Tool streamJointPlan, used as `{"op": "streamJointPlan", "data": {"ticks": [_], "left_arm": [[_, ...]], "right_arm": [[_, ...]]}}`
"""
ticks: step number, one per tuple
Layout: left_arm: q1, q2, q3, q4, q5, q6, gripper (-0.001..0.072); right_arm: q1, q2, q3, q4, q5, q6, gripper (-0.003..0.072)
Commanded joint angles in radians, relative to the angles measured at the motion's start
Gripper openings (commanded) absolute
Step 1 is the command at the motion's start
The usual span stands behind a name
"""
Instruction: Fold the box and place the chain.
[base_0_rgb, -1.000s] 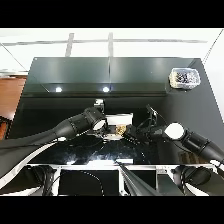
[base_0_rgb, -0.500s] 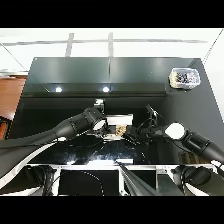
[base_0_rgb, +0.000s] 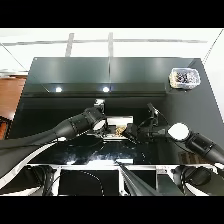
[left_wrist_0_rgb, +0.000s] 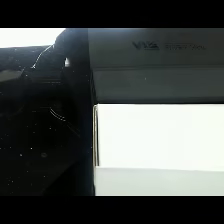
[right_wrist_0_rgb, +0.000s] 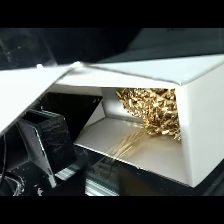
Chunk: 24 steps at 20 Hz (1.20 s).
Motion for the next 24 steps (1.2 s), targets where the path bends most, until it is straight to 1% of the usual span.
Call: {"op": "streamJointPlan", "data": {"ticks": [1,3,7,10,11,12,13,15,17,18,19,20,21,24], "left_arm": [[0.000,0.000,0.000,0.000,-0.002,0.001,0.0026],[0.000,0.000,0.000,0.000,-0.002,0.001,0.0026],[0.000,0.000,0.000,0.001,-0.015,0.001,0.0026],[0.000,0.000,0.000,0.004,-0.016,0.005,0.0026],[0.000,0.000,0.000,0.004,-0.016,0.005,0.0026],[0.000,0.000,0.000,0.004,-0.014,0.004,0.0026],[0.000,0.000,0.000,0.004,-0.012,0.004,0.0026],[0.000,0.000,0.000,0.004,-0.012,0.004,0.0028],[0.000,0.000,0.003,0.019,-0.014,0.004,0.0039],[0.000,0.000,0.011,0.023,-0.035,0.006,0.0145],[0.000,0.003,0.025,0.023,-0.057,0.040,0.0342],[0.000,0.010,0.040,0.023,-0.074,0.091,0.0506],[0.000,0.023,0.057,0.023,-0.090,0.134,0.0555],[0.000,0.110,0.077,0.026,-0.113,0.230,0.0555]], "right_arm": [[-0.009,0.002,0.000,-0.009,-0.009,-0.005,0.0262],[-0.030,0.002,0.000,-0.022,-0.001,-0.010,0.0267],[-0.113,0.023,0.005,-0.024,0.075,-0.083,0.0267],[-0.195,0.095,0.062,-0.027,0.167,-0.244,0.0270],[-0.230,0.122,0.090,-0.047,0.190,-0.278,0.0370],[-0.266,0.144,0.117,-0.090,0.198,-0.282,0.0657],[-0.305,0.161,0.144,-0.156,0.203,-0.282,0.0706],[-0.386,0.173,0.190,-0.294,0.216,-0.282,0.0707],[-0.461,0.173,0.199,-0.385,0.217,-0.281,0.0707],[-0.492,0.173,0.199,-0.405,0.228,-0.281,0.0706],[-0.520,0.173,0.199,-0.414,0.244,-0.281,0.0707],[-0.539,0.173,0.199,-0.418,0.256,-0.281,0.0706],[-0.549,0.173,0.199,-0.423,0.263,-0.281,0.0707],[-0.553,0.173,0.199,-0.428,0.262,-0.281,0.0706]]}}
